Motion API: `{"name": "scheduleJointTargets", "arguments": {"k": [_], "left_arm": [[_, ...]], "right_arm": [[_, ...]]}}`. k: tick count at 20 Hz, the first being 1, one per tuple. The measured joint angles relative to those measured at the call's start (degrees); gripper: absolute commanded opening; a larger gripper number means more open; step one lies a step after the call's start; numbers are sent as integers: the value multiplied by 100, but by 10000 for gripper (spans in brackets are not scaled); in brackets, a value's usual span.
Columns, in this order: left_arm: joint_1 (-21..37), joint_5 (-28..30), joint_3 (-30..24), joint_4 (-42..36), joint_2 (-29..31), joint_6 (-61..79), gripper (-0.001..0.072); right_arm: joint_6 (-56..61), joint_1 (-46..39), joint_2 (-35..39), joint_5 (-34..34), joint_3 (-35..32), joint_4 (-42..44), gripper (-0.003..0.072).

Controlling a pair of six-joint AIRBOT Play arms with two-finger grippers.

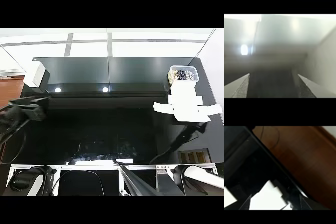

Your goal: Fold the box and place the chain.

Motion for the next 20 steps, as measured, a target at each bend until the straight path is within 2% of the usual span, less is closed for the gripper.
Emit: {"name": "scheduleJointTargets", "arguments": {"k": [5,8,9,11,12,13,14,17,20], "left_arm": [[0,-1274,549,1220,-1910,-1344,709],[0,-1449,859,1598,-2564,-1829,707],[0,-1443,931,1644,-2684,-1937,707],[0,-1475,1016,1718,-2833,-2070,707],[0,-1488,1043,1740,-2874,-2105,707],[0,-1526,1060,1759,-2907,-2138,707],[0,-1545,1073,1777,-2933,-2173,707],[0,-1558,1097,1812,-2970,-2214,707],[0,-1556,1108,1825,-2988,-2238,707]], "right_arm": [[-1687,-468,-1473,1703,1429,820,711],[-2490,-286,-2026,2284,1827,1049,710],[-2656,-208,-2142,2448,1893,1091,596],[-2887,-76,-2277,2708,1978,1123,433],[-2968,-35,-2297,2830,2006,1123,242],[-2990,-7,-2282,2922,2020,1078,151],[-2992,17,-2234,3025,2035,964,18],[-2955,81,-1845,3152,1969,737,16],[-2914,151,-1180,3136,1626,1003,16]]}}
